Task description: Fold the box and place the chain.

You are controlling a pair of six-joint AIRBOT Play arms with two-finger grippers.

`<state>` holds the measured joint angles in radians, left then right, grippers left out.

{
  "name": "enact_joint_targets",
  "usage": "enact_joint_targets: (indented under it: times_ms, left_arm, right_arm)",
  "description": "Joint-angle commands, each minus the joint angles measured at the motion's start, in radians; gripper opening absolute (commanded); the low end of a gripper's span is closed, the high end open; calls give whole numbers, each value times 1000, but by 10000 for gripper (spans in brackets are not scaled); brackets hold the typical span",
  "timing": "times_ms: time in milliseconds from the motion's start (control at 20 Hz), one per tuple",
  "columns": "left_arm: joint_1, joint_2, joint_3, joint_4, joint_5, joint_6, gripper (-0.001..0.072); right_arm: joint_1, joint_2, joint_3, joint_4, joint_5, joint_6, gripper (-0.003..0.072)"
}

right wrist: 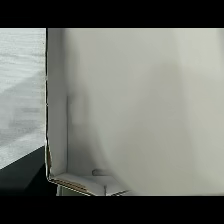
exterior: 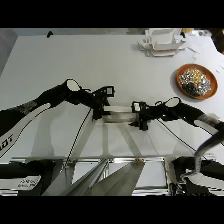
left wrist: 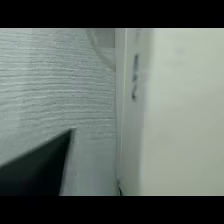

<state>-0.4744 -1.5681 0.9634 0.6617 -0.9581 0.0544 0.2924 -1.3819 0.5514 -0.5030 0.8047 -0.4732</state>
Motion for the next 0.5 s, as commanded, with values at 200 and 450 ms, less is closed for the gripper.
enact_joint_targets:
  times_ms: [200,450]
  left_arm:
    - [25,107,1,175,-37,-166,654]
    - [26,248,1,331,-132,-409,476]
  right_arm:
    - [0,0,-1,2,-1,1,399]
    - [0,0,-1,2,-2,1,399]
